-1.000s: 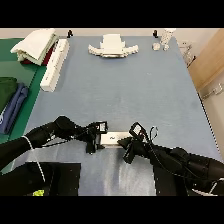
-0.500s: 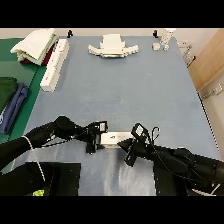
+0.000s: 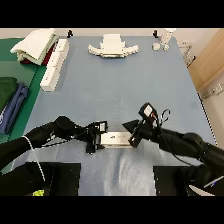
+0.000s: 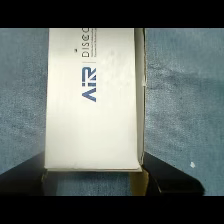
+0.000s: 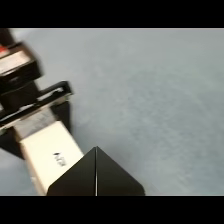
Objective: Fold the box.
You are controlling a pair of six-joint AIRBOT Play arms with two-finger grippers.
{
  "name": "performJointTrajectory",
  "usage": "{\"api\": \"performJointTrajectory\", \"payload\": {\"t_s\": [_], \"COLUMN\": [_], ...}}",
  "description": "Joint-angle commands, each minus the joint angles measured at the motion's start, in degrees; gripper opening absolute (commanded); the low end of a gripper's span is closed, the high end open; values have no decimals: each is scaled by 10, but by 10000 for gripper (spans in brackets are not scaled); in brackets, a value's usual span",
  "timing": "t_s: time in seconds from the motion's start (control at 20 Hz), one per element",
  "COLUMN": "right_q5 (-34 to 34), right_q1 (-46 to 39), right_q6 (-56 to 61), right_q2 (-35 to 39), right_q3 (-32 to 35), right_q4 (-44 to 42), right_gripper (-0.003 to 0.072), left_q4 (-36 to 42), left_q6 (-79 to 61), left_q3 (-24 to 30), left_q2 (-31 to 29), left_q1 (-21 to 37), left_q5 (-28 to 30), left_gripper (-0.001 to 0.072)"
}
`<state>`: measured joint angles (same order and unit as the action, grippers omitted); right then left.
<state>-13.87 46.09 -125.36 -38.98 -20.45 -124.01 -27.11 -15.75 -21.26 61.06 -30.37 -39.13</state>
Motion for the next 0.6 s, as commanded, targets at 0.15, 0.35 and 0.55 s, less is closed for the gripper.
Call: {"api": "performJointTrajectory", "payload": {"t_s": [0.15, 0.35, 0.55], "right_q5": [-314, -419, -508], "right_q1": [-242, -327, -386], "right_q6": [22, -66, -123], "right_q2": [-138, -247, -331], "right_q3": [-243, -373, -437], "right_q4": [102, 62, 47], "right_gripper": [1, 1, 1], "left_q4": [0, 0, 0], "left_q6": [-1, -1, -1], "left_q3": [0, 0, 0], "left_q2": [0, 0, 0], "left_q1": [0, 0, 0], "left_q5": [0, 0, 0], "left_gripper": [475, 475, 475]}}
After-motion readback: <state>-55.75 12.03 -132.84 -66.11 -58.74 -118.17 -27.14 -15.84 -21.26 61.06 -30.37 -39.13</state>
